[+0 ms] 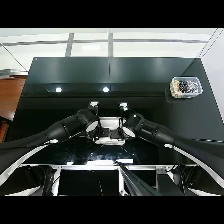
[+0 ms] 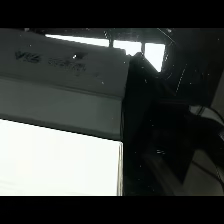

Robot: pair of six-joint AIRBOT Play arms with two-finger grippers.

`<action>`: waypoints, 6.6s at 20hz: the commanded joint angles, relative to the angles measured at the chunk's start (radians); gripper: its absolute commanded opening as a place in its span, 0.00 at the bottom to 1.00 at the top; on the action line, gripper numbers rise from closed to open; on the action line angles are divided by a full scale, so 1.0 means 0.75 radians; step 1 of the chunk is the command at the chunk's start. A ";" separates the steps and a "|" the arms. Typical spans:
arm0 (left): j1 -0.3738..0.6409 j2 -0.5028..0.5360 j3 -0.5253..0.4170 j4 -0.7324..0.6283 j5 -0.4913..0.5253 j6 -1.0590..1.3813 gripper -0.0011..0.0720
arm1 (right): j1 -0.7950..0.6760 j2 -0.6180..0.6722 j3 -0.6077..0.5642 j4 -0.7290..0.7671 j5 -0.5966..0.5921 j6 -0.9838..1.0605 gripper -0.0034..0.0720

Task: Fold the box and place the chain.

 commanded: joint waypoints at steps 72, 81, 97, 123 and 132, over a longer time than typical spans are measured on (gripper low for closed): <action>-0.001 0.000 0.000 -0.005 0.010 -0.001 0.06 | -1.518 -0.201 0.597 0.130 0.063 -0.214 0.74; -0.001 0.000 0.000 -0.005 0.011 -0.001 0.06 | -1.515 -0.347 0.641 0.250 0.085 -0.095 0.74; 0.002 -0.001 0.000 -0.004 0.021 -0.001 0.06 | -1.519 -0.415 0.651 0.397 0.055 -0.417 0.08; 0.015 0.000 0.001 -0.006 0.050 -0.045 0.06 | -1.407 0.621 0.915 0.895 0.447 -1.274 0.07; 0.029 -0.001 0.001 -0.005 0.071 -0.039 0.06 | -0.898 0.643 0.746 0.783 0.758 -1.273 0.07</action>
